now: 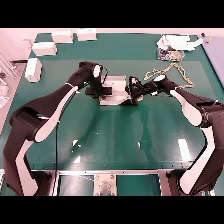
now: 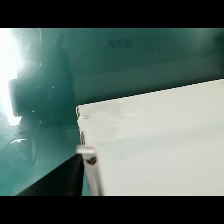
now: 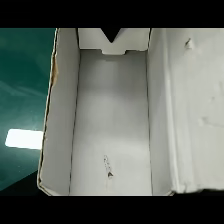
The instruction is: Fold the box and place the chain.
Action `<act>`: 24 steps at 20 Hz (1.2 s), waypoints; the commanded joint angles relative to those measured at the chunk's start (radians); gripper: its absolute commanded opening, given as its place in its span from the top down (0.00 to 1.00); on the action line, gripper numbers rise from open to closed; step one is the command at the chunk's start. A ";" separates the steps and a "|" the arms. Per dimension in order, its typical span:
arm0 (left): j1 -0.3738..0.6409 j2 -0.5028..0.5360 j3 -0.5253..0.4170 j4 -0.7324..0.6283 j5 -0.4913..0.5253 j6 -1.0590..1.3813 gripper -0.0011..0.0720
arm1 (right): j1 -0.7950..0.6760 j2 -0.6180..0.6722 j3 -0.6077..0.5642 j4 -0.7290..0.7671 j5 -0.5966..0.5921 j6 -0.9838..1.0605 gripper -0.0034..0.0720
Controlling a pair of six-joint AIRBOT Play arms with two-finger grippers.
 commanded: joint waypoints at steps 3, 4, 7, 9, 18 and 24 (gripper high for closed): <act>-0.001 -0.007 0.009 0.040 -0.035 -0.022 0.58 | 0.000 0.000 0.000 0.000 0.000 0.002 0.19; -0.001 -0.007 0.009 0.042 -0.036 -0.022 0.58 | 0.000 0.000 0.000 0.000 0.000 0.002 0.19; -0.001 -0.008 0.009 0.049 -0.040 -0.026 0.58 | 0.000 0.000 0.000 0.000 0.000 0.002 0.19; -0.001 -0.008 0.009 0.049 -0.042 -0.026 0.66 | 0.000 0.000 0.000 0.000 0.000 0.002 0.19; -0.010 -0.008 0.009 0.056 -0.034 -0.024 0.96 | 0.000 0.000 0.000 0.000 0.000 0.002 0.19; -0.010 -0.007 0.009 0.055 -0.033 -0.013 0.96 | 0.000 0.000 0.000 0.000 0.000 0.002 0.19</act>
